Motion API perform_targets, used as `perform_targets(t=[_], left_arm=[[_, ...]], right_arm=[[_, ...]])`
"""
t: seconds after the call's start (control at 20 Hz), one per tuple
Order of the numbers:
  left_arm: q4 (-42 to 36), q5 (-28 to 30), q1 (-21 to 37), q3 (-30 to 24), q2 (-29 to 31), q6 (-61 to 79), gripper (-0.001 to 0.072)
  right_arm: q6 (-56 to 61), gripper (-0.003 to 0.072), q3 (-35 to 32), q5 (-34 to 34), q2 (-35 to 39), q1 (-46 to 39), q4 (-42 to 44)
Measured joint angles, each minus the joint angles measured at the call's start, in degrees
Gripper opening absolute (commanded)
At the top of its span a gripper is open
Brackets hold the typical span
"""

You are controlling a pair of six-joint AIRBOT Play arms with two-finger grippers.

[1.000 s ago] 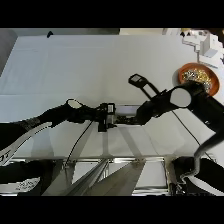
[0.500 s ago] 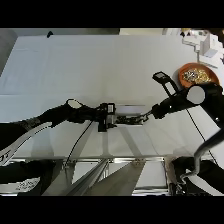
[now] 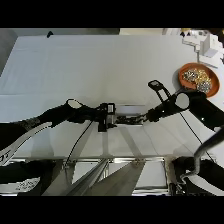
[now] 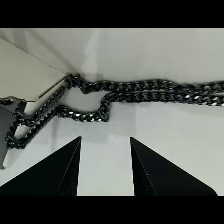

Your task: Fold the box and place the chain.

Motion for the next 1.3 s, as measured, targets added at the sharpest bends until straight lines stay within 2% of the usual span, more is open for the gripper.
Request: perform_targets(t=[0.3,0.4,0.75,0.85,0.9,1.1,1.3], left_arm=[[0.0,0.0,0.0,0.0,0.0,0.0,0.0254],[0.0,0.0,0.0,0.0,0.0,0.0,0.0254],[0.0,0.0,0.0,0.0,0.0,0.0,0.0254],[0.0,0.0,0.0,0.0,0.0,0.0,0.0254],[0.0,0.0,0.0,0.0,0.0,0.0,0.0254],[0.0,0.0,0.0,0.0,0.0,0.0,0.0254],[0.0,0.0,0.0,0.0,0.0,0.0,0.0253]], right_arm=[[2.9,0.0291,-0.3,-1.3,-3.8,1.4,-0.3],[3.9,0.0213,-0.3,-2.3,-4.4,1.5,-0.4],[5.4,0.0213,-0.3,-4.8,-6.4,1.9,-0.6],[5.6,0.0047,-0.3,-5.0,-7.3,2.8,-0.9],[6.2,0.0023,-0.3,-5.0,-7.6,3.3,-1.7],[8.9,0.0015,-0.3,-4.3,-7.5,4.3,-5.6],[10.2,0.0015,-0.3,-0.4,-2.8,4.5,-10.3]])
